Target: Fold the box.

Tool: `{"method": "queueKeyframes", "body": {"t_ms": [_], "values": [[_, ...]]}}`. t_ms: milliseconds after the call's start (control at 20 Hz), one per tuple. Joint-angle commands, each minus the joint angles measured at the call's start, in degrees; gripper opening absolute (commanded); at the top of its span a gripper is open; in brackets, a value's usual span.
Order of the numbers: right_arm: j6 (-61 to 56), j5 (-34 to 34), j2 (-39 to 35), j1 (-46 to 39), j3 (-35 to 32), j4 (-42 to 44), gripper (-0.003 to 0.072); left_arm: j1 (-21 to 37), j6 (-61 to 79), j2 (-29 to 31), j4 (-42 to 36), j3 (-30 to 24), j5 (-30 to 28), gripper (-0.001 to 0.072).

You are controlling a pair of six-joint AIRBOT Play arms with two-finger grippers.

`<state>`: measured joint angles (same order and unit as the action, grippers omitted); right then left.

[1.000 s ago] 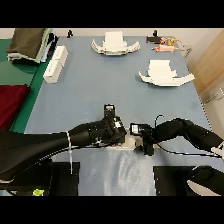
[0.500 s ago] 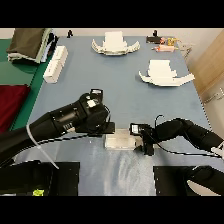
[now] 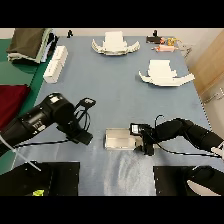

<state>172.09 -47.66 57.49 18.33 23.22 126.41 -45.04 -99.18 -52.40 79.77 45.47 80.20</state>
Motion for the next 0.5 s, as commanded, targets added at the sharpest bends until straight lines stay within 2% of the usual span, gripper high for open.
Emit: {"method": "queueKeyframes", "body": {"t_ms": [0, 50, 150, 200, 250, 450], "values": [[0.0, 0.0, 0.0, 0.0, 0.0, 0.0, 0.0503, 13.3, 36.6, 7.5, -17.7, -10.3, -6.5, 0.0012], [0.0, 0.0, 0.0, 0.0, 0.0, 0.0, 0.0503, 16.8, 44.8, 9.1, -21.0, -12.3, -9.9, 0.0013], [0.0, 0.0, 0.0, 0.0, 0.0, 0.0, 0.0503, 20.5, 57.0, 10.3, -21.4, -14.5, -16.8, 0.0034], [0.0, 0.0, 0.0, 0.0, 0.0, 0.0, 0.0503, 21.3, 61.5, 10.1, -21.5, -15.2, -20.3, 0.0426], [0.0, 0.0, 0.0, 0.0, 0.0, 0.0, 0.0503, 21.3, 62.5, 9.5, -21.5, -15.8, -24.1, 0.0689], [0.0, 0.0, 0.0, 0.0, 0.0, 0.0, 0.0503, 17.5, 74.2, 5.2, -21.8, -16.0, -30.9, 0.0690]]}}
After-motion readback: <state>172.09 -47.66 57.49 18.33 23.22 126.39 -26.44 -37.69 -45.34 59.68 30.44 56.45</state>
